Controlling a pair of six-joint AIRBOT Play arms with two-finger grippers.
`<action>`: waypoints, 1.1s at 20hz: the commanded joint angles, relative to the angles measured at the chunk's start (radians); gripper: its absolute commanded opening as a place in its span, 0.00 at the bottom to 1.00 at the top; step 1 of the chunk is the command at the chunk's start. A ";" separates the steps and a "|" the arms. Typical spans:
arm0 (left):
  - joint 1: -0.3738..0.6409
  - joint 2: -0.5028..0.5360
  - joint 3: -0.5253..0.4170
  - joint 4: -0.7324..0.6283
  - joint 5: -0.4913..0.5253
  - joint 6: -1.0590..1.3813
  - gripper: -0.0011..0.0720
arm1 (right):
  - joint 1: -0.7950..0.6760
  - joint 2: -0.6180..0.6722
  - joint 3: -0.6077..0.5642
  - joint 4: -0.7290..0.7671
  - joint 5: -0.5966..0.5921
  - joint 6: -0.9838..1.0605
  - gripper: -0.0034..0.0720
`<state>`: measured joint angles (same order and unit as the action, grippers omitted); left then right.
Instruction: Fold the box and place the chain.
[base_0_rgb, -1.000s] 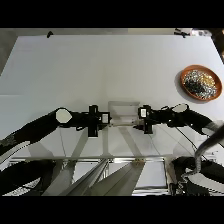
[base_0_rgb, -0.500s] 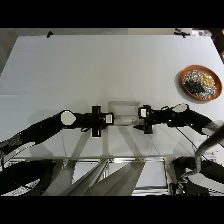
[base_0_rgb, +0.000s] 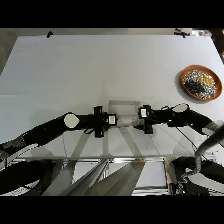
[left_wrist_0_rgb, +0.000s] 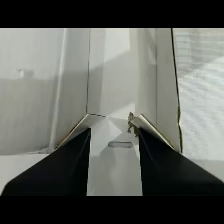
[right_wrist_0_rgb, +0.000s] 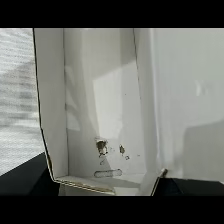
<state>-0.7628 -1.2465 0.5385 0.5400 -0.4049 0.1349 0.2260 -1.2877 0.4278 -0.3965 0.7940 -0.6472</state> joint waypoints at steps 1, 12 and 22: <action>-0.015 -0.012 0.000 -0.009 -0.003 -0.001 0.57 | 0.000 0.000 0.000 0.001 0.000 0.003 0.66; -0.013 0.009 0.000 -0.038 -0.002 -0.005 0.74 | 0.000 0.000 0.000 0.001 0.000 0.003 0.66; 0.246 0.387 -0.001 0.265 -0.422 -0.528 0.37 | 0.000 0.000 0.000 0.001 0.000 0.003 0.66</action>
<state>-0.6075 -0.9741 0.5377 0.6868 -0.6590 -0.2153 0.2264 -1.2877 0.4274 -0.3939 0.7925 -0.6430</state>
